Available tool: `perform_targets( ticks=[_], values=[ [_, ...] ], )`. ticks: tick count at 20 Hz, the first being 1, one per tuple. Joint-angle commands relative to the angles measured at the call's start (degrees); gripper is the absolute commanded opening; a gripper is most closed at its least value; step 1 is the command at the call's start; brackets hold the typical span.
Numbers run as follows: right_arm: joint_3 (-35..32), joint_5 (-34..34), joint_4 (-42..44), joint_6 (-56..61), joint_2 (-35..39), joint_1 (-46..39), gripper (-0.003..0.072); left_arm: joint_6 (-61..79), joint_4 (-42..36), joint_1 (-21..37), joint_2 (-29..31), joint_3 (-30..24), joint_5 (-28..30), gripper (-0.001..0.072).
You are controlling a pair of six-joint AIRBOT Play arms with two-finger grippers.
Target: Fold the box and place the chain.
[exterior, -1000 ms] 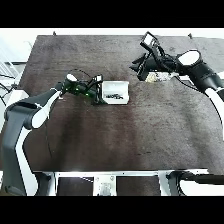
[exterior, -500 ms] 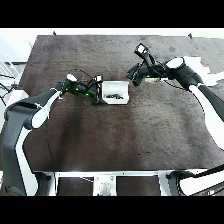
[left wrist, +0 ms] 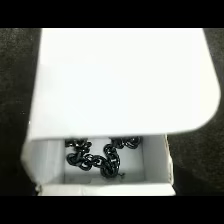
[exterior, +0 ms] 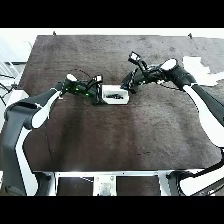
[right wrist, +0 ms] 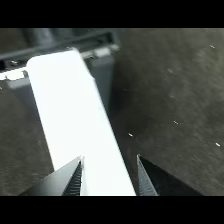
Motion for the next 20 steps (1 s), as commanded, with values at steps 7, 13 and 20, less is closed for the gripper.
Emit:
perform_targets(
  ticks=[7,13,20],
  values=[
    [0.9,0.6,-0.2,-1.6,-2.6,2.3,0.0426,0.0,0.0,0.0,0.0,0.0,0.0,0.0388],
    [2.0,0.1,-0.2,-4.1,-3.0,2.3,0.0425,0.0,0.0,0.0,0.0,0.0,0.0,0.0388],
    [2.0,1.8,-1.2,-4.4,-4.8,2.3,0.0382,0.0,0.0,0.0,0.0,0.0,0.0,0.0388]
  ],
)
